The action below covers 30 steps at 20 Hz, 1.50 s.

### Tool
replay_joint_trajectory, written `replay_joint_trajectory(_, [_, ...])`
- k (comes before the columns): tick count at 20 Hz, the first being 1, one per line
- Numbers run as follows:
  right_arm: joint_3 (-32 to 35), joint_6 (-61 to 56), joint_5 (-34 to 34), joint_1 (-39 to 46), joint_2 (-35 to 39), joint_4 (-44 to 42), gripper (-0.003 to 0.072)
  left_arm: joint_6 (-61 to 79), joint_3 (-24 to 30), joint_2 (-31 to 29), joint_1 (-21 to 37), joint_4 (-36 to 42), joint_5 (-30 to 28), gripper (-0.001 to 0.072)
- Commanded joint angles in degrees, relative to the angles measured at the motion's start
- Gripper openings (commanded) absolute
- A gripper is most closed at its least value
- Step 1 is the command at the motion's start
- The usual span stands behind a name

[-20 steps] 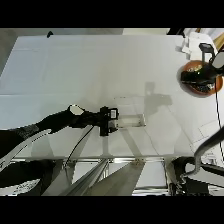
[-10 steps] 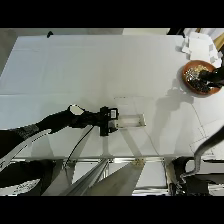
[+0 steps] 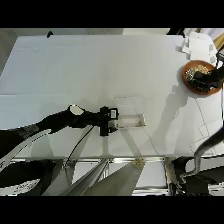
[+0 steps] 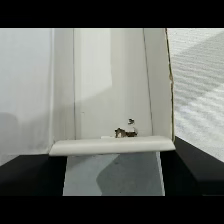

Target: Fold the box and place the chain.

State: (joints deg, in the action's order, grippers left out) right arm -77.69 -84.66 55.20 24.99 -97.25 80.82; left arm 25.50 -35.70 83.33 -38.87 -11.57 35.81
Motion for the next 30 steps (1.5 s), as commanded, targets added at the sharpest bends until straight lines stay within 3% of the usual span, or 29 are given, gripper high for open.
replay_joint_trajectory(1, [0.0,0.8,-1.6,0.1,-1.2,-0.7,0.026,0.0,0.0,0.0,0.0,0.0,0.0,0.025])
replay_joint_trajectory(6, [0.0,0.8,-1.6,0.1,-2.8,-0.7,0.0254,0.0,0.0,0.0,0.0,0.0,0.0,0.025])
replay_joint_trajectory(10, [0.0,2.7,-0.6,0.1,-2.9,-0.8,0.0008,0.0,0.0,0.0,0.0,0.0,0.0,0.025])
replay_joint_trajectory(17, [0.0,4.9,2.5,0.1,3.7,-0.7,0.0008,0.0,0.0,0.0,0.0,0.0,0.0,0.025])
replay_joint_trajectory(24, [0.0,12.9,14.4,0.1,20.6,-3.7,0.0008,0.0,0.0,0.0,0.0,0.0,0.0,0.025])
replay_joint_trajectory(30, [0.0,16.2,24.3,0.1,35.4,-13.8,0.0008,0.0,0.0,0.0,0.0,0.0,0.0,0.025])
